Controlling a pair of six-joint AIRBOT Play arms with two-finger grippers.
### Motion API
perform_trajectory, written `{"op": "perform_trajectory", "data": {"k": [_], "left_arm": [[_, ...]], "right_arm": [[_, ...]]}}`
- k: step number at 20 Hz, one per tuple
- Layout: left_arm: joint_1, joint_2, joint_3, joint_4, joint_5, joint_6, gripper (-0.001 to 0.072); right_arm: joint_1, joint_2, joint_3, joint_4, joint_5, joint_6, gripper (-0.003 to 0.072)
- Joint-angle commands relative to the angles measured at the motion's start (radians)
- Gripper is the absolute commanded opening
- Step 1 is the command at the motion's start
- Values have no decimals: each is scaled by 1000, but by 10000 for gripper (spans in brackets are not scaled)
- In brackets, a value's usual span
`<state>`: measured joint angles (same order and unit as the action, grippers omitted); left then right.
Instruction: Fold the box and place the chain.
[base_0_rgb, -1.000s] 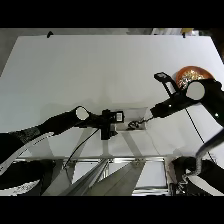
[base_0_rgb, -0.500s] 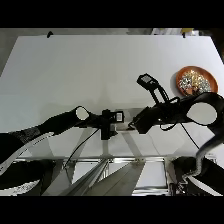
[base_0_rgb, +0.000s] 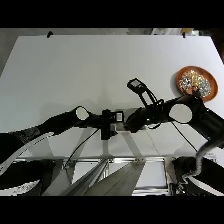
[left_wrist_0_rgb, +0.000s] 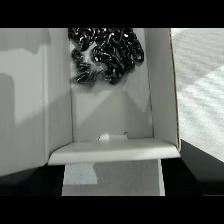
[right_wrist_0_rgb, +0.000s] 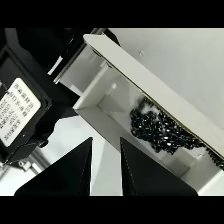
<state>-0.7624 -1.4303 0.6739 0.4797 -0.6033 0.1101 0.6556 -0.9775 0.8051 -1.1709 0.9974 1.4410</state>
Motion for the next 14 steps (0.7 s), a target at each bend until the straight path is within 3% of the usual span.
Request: {"op": "perform_trajectory", "data": {"k": [1,5,8,14], "left_arm": [[0,0,0,0,0,0,212],[0,0,0,0,0,0,212],[0,0,0,0,0,0,212],[0,0,0,0,0,0,212]], "right_arm": [[-26,-18,38,-4,17,-3,202],[-182,-18,177,-11,98,-10,195],[-355,-39,185,-60,86,-11,14],[-505,-177,95,-250,154,0,19]]}}
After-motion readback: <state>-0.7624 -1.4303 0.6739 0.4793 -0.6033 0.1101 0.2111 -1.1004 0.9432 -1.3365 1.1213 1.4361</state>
